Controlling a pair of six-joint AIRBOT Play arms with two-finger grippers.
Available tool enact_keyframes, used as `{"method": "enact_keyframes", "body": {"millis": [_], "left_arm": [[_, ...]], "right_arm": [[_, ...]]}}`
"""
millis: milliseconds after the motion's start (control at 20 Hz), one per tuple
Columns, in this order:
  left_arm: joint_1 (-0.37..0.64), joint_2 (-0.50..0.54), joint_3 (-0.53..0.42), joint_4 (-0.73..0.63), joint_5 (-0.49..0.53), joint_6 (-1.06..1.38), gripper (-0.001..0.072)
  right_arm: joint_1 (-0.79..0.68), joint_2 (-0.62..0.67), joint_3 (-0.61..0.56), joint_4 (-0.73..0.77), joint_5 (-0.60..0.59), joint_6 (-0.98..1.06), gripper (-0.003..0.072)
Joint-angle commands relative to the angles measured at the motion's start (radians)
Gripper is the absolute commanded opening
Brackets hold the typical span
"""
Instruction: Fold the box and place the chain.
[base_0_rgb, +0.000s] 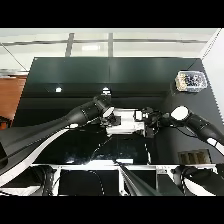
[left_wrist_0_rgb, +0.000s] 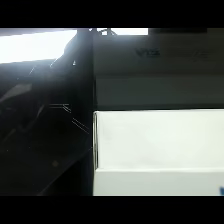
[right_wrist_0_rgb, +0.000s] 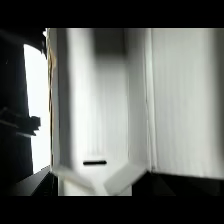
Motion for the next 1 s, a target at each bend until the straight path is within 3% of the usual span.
{"method": "enact_keyframes", "body": {"millis": [0, 200, 250, 300, 350, 400, 450, 500, 800, 950], "left_arm": [[0.0, 0.0, 0.0, -0.004, 0.006, 0.0, 0.0026], [0.0, 0.0, 0.0, -0.004, 0.005, 0.0, 0.0026], [0.0, 0.0, 0.0, -0.005, 0.005, 0.0, 0.0026], [0.0, 0.0, 0.0, -0.004, 0.005, 0.0, 0.0026], [0.0, 0.0, 0.0, -0.004, 0.005, 0.001, 0.0027], [0.0, 0.0, 0.0, -0.004, 0.006, 0.001, 0.0027], [0.0, 0.0, 0.0, -0.004, 0.006, 0.001, 0.0027], [0.0, 0.0, 0.0, -0.004, 0.006, 0.001, 0.0028], [0.0, 0.0, 0.0, -0.004, 0.006, 0.011, 0.0027], [0.001, 0.0, 0.0, -0.003, 0.006, 0.01, 0.0028]], "right_arm": [[-0.008, 0.031, 0.0, -0.15, 0.055, 0.066, 0.0711], [-0.005, 0.003, 0.0, -0.109, 0.026, 0.042, 0.0706], [-0.004, -0.009, 0.0, -0.091, 0.027, 0.029, 0.0568], [-0.004, -0.015, 0.0, -0.061, 0.027, 0.018, 0.049], [-0.004, -0.016, 0.0, -0.022, 0.024, 0.006, 0.0475], [-0.003, -0.016, 0.0, 0.015, 0.019, 0.002, 0.0397], [0.003, -0.016, 0.0, 0.043, 0.02, 0.003, 0.0158], [0.016, -0.016, 0.0, 0.056, 0.015, 0.006, 0.0121], [0.099, -0.045, 0.0, 0.175, -0.049, 0.098, 0.0121], [0.094, -0.051, 0.0, 0.156, -0.059, 0.134, 0.0121]]}}
